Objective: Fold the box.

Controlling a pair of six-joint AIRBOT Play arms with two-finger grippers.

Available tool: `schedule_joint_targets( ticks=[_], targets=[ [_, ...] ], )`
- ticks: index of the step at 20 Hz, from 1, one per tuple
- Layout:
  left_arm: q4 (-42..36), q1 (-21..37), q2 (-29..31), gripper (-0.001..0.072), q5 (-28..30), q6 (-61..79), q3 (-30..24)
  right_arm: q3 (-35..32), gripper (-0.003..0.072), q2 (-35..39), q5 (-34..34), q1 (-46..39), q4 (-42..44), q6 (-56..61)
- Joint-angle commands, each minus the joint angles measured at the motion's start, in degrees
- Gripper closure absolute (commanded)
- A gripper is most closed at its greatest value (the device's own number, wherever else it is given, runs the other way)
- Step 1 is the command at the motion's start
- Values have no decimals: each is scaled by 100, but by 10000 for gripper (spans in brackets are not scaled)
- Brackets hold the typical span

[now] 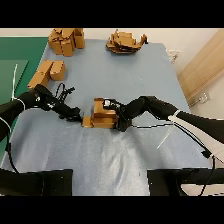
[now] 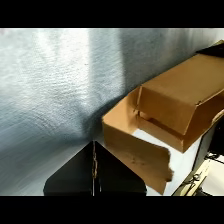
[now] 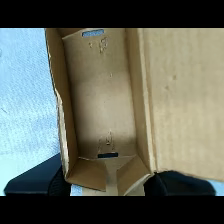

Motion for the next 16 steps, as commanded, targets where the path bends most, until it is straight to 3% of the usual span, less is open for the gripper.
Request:
schedule_joint_targets(
  ticks=[1,12,13,14,16],
  targets=[
    [-339,-83,4,695,-94,212,7,2,682,2,2,0,7,0],
    [-990,-245,483,689,-295,1093,13,2,682,2,-4,11,7,0],
    [-1038,-254,485,538,-299,1156,13,2,682,2,-4,11,7,0],
    [-1073,-249,485,464,-304,1156,13,2,682,2,-4,11,4,0],
    [-1073,-240,485,465,-319,1156,13,2,682,2,-20,11,7,0]
  ],
)
